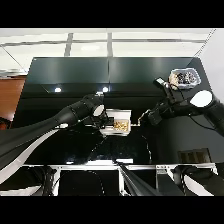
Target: Fold the box and place the chain.
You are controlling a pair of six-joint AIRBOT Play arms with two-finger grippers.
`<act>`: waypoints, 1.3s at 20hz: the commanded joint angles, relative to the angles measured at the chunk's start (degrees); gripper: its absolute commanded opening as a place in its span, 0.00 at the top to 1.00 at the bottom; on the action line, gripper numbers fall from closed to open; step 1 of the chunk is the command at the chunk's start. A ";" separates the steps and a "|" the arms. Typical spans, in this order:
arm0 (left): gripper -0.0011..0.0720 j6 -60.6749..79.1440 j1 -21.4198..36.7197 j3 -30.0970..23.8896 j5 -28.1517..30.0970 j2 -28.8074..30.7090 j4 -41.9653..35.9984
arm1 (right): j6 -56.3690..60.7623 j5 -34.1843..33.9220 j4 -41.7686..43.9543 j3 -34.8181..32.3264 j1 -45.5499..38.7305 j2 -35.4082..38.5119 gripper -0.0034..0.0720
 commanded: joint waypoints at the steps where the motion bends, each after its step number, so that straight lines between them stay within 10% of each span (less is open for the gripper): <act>1: 0.94 0.00 0.04 0.02 0.04 -0.02 0.02 | -17.55 -12.57 -3.93 -5.86 1.11 -0.26 0.02; 6: 0.94 0.00 0.04 0.02 0.00 -0.02 0.02 | -42.77 -13.00 0.02 -7.61 2.62 -4.26 0.02; 26: 0.94 0.00 0.04 0.02 0.04 -0.02 0.04 | -43.08 -13.77 3.96 -7.58 2.64 -11.08 0.02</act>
